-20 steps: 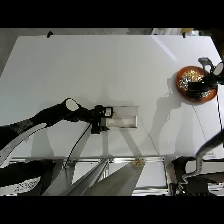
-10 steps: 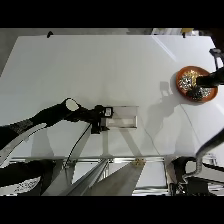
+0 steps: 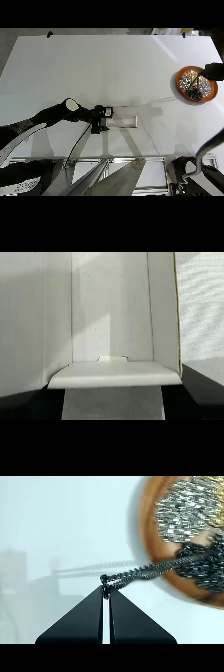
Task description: Fold the box and place the chain.
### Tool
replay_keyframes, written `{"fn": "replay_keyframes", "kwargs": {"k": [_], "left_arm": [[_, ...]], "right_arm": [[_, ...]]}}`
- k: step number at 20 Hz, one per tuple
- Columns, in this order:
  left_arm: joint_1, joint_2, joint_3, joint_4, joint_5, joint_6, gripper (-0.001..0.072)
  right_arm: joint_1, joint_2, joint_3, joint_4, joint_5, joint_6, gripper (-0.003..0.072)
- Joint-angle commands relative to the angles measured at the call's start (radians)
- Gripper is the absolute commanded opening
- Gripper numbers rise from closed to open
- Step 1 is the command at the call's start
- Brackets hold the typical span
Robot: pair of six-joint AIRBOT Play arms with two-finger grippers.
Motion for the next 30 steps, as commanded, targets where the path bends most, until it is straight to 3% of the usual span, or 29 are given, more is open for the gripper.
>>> {"fn": "replay_keyframes", "kwargs": {"k": [1, 6, 12, 18, 24, 30], "left_arm": [[-0.001, 0.0, 0.0, 0.0, 0.0, 0.0, 0.0136], [-0.001, 0.0, 0.0, 0.0, 0.0, 0.0, 0.0136], [-0.001, 0.0, 0.0, 0.0, 0.0, 0.0, 0.0136], [-0.001, 0.0, 0.0, 0.0, 0.0, 0.0, 0.0136], [-0.001, 0.0, 0.0, 0.0, 0.0, 0.0, 0.0136], [-0.001, 0.0, 0.0, 0.0, 0.0, 0.0, 0.0136]], "right_arm": [[0.084, 0.105, 0.001, 0.067, 0.095, -0.007, 0.0017], [0.299, 0.183, 0.001, 0.067, 0.159, 0.006, 0.0017], [0.546, 0.19, 0.0, 0.067, 0.163, 0.053, 0.0017], [0.806, 0.187, -0.001, 0.066, 0.052, 0.08, 0.0017], [0.922, 0.145, -0.009, 0.058, 0.003, 0.098, 0.0017], [0.937, 0.103, -0.167, 0.058, -0.157, 0.093, 0.0017]]}}
